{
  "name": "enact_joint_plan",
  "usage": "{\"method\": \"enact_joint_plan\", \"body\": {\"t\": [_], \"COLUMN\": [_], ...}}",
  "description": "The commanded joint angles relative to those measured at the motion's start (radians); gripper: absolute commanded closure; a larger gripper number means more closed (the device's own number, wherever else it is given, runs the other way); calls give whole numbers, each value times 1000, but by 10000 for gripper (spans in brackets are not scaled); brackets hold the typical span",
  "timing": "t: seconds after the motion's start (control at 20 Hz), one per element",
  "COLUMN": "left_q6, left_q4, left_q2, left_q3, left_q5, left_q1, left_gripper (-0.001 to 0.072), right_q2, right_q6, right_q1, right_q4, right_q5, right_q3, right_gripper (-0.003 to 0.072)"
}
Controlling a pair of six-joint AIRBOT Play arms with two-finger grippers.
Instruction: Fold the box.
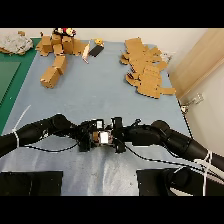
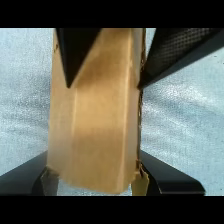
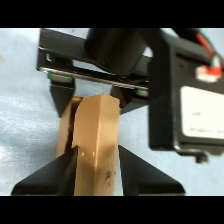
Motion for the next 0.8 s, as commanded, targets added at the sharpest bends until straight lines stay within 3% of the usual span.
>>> {"method": "enact_joint_plan", "body": {"t": [0.0, 0.05, 0.1, 0.75], "left_q6": [0, 0, 0, 0], "left_q4": [0, 0, 0, 0], "left_q2": [0, 0, 0, 0], "left_q3": [1, 1, 1, 1], "left_q5": [0, 0, 0, 0], "left_q1": [0, 0, 0, 0], "left_gripper": [249, 249, 248, 249], "right_q2": [7, 7, 7, 1], "right_q6": [0, 0, 0, 12], "right_q1": [5, 5, 5, 18], "right_q4": [-6, -7, -11, -2], "right_q5": [6, 6, 5, -54], "right_q3": [0, -1, -1, -10], "right_gripper": [330, 344, 424, 467]}}
